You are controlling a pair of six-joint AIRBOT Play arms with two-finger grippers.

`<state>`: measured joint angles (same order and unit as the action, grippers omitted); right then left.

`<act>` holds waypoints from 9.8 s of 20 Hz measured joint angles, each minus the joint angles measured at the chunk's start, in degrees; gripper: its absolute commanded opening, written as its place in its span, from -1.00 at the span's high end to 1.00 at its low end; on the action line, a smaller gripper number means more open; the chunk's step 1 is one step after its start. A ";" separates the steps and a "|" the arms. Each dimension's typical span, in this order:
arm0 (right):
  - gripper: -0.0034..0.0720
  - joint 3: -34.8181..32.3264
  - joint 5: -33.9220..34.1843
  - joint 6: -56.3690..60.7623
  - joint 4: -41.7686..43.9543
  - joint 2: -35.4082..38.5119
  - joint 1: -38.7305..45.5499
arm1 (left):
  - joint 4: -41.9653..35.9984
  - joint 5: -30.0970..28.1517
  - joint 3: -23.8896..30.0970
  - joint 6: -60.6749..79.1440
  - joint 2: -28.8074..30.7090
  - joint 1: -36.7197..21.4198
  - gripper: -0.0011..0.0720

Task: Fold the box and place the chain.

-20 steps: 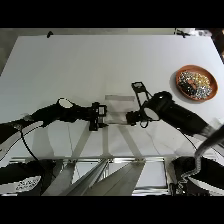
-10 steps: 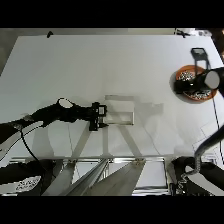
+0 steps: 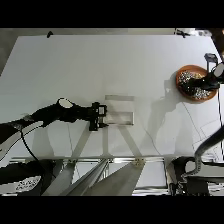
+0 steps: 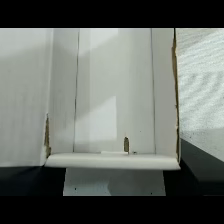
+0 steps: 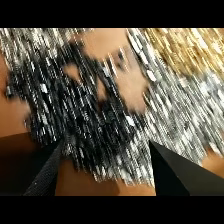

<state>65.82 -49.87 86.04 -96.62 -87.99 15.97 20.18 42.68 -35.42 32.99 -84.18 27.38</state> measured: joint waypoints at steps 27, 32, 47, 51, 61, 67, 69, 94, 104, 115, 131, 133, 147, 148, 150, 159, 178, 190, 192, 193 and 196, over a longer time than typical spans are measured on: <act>-0.60 3.89 -7.74 -4.09 8.74 -1.99 -1.09 | 0.00 0.02 0.00 0.00 0.00 0.00 0.40; -0.59 3.96 -8.76 -5.16 10.12 -3.26 -1.07 | 0.00 0.02 0.00 0.00 0.00 0.00 0.40; 0.89 3.76 -13.53 -6.64 14.03 -5.18 -1.07 | 0.00 0.02 0.00 0.00 0.00 0.00 0.40; 0.89 3.87 -13.22 -6.64 14.19 0.39 -1.07 | 0.00 0.02 0.00 0.02 0.00 0.00 0.40; 0.89 3.91 -17.64 -8.11 14.25 19.43 -4.24 | 0.00 0.02 0.00 0.00 0.00 0.00 0.40; 0.89 3.91 -19.76 -8.02 14.27 31.65 -13.09 | 0.02 0.02 0.00 0.00 0.00 0.00 0.40; 0.89 3.91 -19.91 -7.23 14.19 35.32 -16.59 | 0.02 0.02 0.00 0.00 0.00 0.00 0.40; 0.89 -8.52 -13.29 6.45 14.03 41.90 -55.95 | 0.00 0.02 0.00 0.00 0.00 0.00 0.40; 0.89 -10.19 -2.14 9.57 18.45 23.69 -62.64 | 0.00 0.02 0.00 0.00 0.00 0.00 0.40; 0.52 -10.21 1.68 11.15 24.70 9.40 -62.97 | 0.00 0.02 0.00 0.00 0.00 0.00 0.40; 0.26 -10.36 -12.28 -7.02 25.90 21.44 -49.77 | 0.00 0.02 0.00 0.00 0.00 0.00 0.40; 0.32 -11.32 -14.73 -15.34 25.97 22.29 -46.71 | 0.00 0.02 0.00 0.00 0.00 0.00 0.40; -0.81 -30.29 -1.57 -70.18 37.24 22.32 -37.13 | 0.02 0.02 0.00 0.00 0.00 0.00 0.40; -0.81 -30.62 -0.70 -71.91 38.21 21.66 -37.18 | 0.02 0.02 0.00 0.00 0.00 0.00 0.40; -0.80 -31.08 0.92 -74.25 39.69 20.02 -37.55 | 0.00 0.02 0.00 0.00 0.00 0.00 0.40; -0.10 -31.50 4.63 -77.20 44.02 14.78 -38.40 | 0.02 0.02 0.00 0.00 0.00 0.00 0.40; 0.89 -31.61 2.78 -62.23 37.35 28.06 -38.53 | 0.02 0.02 0.00 0.00 0.00 0.00 0.40; 0.90 -31.32 7.74 -47.65 40.74 47.63 -44.26 | 0.00 0.02 0.00 0.02 0.00 0.00 0.40; 0.89 -31.23 11.98 -47.28 45.07 46.82 -46.90 | 0.02 0.02 0.00 0.02 0.00 0.00 0.40; 0.89 -31.12 14.10 -47.17 47.47 45.86 -48.06 | 0.00 0.02 0.00 0.02 0.00 0.00 0.40; 0.89 -30.82 18.86 -46.97 54.10 41.62 -50.99 | 0.02 0.02 0.00 0.02 0.00 0.00 0.40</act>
<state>35.00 -31.00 39.07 -42.52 -46.37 -35.03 20.21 42.70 -35.42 33.01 -84.18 27.38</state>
